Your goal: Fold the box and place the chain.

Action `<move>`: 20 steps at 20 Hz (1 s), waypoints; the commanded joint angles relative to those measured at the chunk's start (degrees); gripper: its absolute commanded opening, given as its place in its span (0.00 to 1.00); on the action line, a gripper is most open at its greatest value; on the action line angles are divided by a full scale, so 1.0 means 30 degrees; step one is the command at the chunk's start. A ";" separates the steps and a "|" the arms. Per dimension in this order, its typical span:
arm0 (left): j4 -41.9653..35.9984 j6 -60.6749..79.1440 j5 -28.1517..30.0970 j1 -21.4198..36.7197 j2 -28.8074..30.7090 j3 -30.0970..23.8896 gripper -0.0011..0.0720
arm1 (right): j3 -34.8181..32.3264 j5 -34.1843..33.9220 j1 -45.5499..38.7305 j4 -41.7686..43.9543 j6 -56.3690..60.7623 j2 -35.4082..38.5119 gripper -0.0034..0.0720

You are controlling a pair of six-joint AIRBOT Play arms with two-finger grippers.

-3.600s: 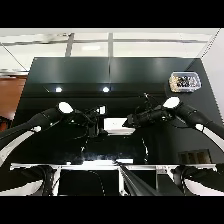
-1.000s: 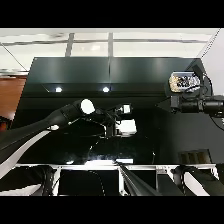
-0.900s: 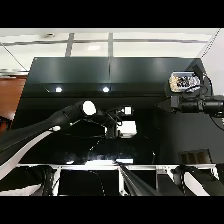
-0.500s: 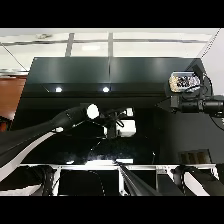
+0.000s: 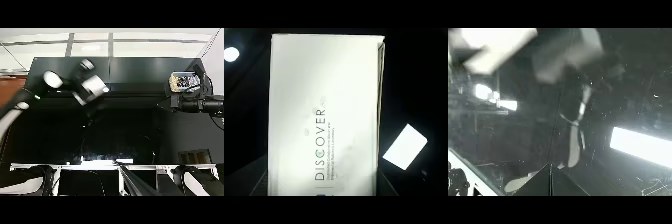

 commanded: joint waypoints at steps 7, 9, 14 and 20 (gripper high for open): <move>-0.0007 -0.4554 -0.0248 0.9581 -0.7045 0.9245 0.36 | 0.0015 -0.0219 -0.0007 0.0007 0.0015 0.0007 0.06; 0.0000 -0.4852 -0.0940 0.9857 -0.9129 1.1366 0.36 | 0.0015 -0.0248 -0.0007 0.0015 0.0036 0.0007 0.06; 0.1188 -0.4962 -0.2433 0.9850 -1.1912 1.3529 0.41 | 0.0015 -0.1122 0.0000 0.0007 0.0168 0.0007 0.06; 0.3002 -0.8036 -0.5741 0.9792 -1.1205 1.6764 0.97 | 0.0022 -0.0248 0.0000 0.0029 0.0437 0.0007 0.06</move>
